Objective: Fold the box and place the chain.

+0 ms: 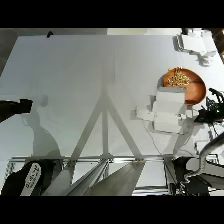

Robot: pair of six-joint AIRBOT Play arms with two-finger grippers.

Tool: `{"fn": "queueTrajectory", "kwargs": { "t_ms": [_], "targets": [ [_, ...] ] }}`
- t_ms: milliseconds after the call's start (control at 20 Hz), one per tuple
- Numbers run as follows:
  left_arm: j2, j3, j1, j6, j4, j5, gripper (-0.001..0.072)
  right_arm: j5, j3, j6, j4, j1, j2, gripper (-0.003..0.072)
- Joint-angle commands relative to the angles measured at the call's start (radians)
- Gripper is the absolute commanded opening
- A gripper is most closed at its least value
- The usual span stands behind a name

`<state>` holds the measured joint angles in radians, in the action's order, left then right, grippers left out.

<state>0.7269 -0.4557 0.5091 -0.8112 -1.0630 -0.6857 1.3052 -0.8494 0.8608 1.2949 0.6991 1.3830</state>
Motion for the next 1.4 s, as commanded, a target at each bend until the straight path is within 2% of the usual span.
{"fn": "queueTrajectory", "kwargs": {
  "t_ms": [0,150,400,650,1000,1100,1200,1350],
  "targets": [
    [-0.001,0.001,0.0,0.0,0.0,0.0,0.0697,0.039,0.0,-0.088,-0.12,-0.038,-0.053,0.0005],
    [-0.001,0.0,0.0,0.0,0.0,0.0,0.0697,0.029,0.009,-0.124,-0.211,-0.124,-0.118,0.0005],
    [-0.001,0.001,0.0,0.0,0.0,0.0,0.0697,-0.053,0.086,-0.253,-0.477,-0.322,-0.146,0.0005],
    [-0.001,0.001,0.0,0.0,0.0,0.0,0.0697,-0.192,0.106,-0.269,-0.536,-0.509,-0.145,0.0005],
    [-0.001,0.001,0.0,0.0,0.0,0.021,0.0697,-0.309,0.119,-0.311,-0.653,-0.65,-0.1,0.0005],
    [-0.001,0.001,0.0,0.0,0.013,0.058,0.0697,-0.364,0.17,-0.4,-0.769,-0.679,-0.089,0.0004],
    [-0.001,0.001,0.0,-0.001,0.064,0.046,0.0697,-0.435,0.222,-0.438,-0.823,-0.698,-0.089,0.0004],
    [-0.001,0.001,0.0,-0.001,0.118,0.046,0.0697,-0.451,0.269,-0.512,-0.903,-0.7,-0.089,0.0004]
  ]
}}
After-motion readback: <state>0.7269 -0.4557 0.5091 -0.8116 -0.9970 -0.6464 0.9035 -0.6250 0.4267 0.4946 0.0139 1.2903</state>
